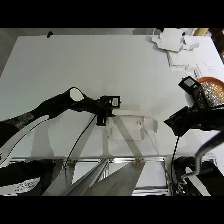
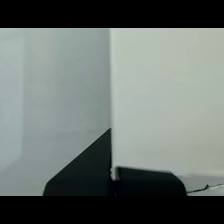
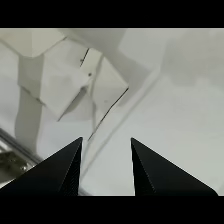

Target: Fold the box and place the chain.

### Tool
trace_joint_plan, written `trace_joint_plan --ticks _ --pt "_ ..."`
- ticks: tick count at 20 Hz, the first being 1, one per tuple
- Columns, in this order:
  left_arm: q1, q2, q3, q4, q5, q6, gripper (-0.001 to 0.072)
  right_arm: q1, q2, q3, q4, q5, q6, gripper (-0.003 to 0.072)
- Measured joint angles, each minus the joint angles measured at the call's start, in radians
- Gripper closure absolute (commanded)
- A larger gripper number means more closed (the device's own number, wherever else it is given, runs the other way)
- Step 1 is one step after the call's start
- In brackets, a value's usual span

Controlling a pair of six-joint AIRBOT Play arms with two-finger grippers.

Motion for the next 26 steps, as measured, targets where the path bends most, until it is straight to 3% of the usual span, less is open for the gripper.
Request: trace_joint_plan --ticks 10,26 --pt "0.000 -0.065 0.028 -0.013 -0.011 -0.015 0.0704 0.000 0.000 -0.045 0.019 -0.050 -0.064 0.0349" --pt "-0.006 -0.072 0.028 0.032 -0.067 -0.015 0.0704 0.000 0.000 -0.045 0.023 -0.087 -0.096 0.0349"
